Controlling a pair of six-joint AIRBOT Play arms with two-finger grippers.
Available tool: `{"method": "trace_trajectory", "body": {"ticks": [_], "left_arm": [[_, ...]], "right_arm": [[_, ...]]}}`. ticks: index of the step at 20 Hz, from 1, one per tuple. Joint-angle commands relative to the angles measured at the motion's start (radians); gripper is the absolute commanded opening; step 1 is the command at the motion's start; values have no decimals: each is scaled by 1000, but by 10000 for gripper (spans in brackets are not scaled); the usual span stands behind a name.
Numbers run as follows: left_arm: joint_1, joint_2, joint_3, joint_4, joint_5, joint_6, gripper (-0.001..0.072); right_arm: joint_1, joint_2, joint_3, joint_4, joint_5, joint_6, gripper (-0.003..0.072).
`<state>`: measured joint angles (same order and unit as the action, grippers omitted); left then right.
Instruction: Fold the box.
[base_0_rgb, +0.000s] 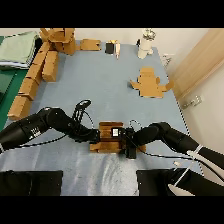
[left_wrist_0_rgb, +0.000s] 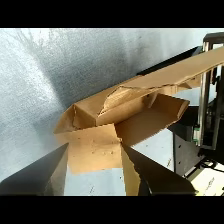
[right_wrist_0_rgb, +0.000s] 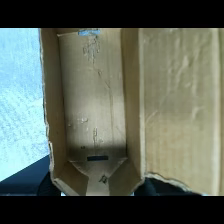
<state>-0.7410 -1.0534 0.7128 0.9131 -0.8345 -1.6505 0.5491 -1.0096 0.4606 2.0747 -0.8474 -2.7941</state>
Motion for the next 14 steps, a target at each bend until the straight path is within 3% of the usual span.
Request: {"method": "trace_trajectory", "body": {"ticks": [1,3,6,7,8,14], "left_arm": [[3,1,2,0,3,0,507],[24,10,10,5,-35,20,355],[108,65,9,45,-115,27,348],[151,91,9,63,-153,18,242],[193,116,9,77,-183,20,8],[378,203,-51,159,-238,-78,11]], "right_arm": [[1,1,-1,0,0,0,524],[1,1,-1,0,0,0,524],[1,1,-1,0,0,0,525],[1,1,-1,0,0,0,524],[1,1,-1,0,0,0,525],[1,1,-1,0,0,0,525]]}}
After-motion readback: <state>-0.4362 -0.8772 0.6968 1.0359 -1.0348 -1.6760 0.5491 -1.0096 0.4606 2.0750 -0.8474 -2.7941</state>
